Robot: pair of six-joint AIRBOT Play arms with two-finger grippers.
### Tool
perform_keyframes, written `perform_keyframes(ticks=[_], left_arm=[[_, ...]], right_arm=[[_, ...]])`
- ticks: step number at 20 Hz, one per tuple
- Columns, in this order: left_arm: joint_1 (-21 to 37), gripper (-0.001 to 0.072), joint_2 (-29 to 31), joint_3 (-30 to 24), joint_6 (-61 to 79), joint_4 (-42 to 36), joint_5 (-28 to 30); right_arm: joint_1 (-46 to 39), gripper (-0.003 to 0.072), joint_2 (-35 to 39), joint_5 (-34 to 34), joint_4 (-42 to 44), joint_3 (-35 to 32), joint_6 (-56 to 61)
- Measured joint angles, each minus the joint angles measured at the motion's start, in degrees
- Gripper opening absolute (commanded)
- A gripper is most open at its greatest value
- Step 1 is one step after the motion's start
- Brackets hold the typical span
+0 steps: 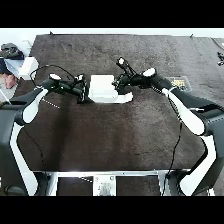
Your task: Fold the box and place the chain.
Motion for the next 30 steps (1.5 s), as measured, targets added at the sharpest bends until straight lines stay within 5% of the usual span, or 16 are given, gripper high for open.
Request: perform_keyframes(ticks=[9,11,14,15,21,30], left_arm=[[0.00,0.0405,0.00,0.00,0.04,0.02,0.00],[0.00,0.0405,0.00,0.00,0.04,0.02,0.00],[0.02,0.0405,-0.02,0.00,0.04,0.02,0.00],[0.00,0.0406,-0.02,0.00,0.04,0.02,0.00],[0.00,0.0405,0.00,0.00,0.04,0.02,0.00],[0.02,0.0406,0.00,0.00,0.02,0.00,0.00]], right_arm=[[-0.11,0.0001,2.21,0.87,-0.76,0.44,-0.02],[-0.52,0.0302,5.16,1.97,-1.90,0.50,0.07],[-1.57,0.0372,9.01,6.95,-7.19,0.55,0.35],[-1.68,0.0600,9.79,9.62,-9.35,0.50,0.42],[-0.81,0.0596,8.52,16.87,-20.44,-0.96,-1.95],[-0.35,0.0572,4.61,14.27,-22.03,-1.22,-5.44]])
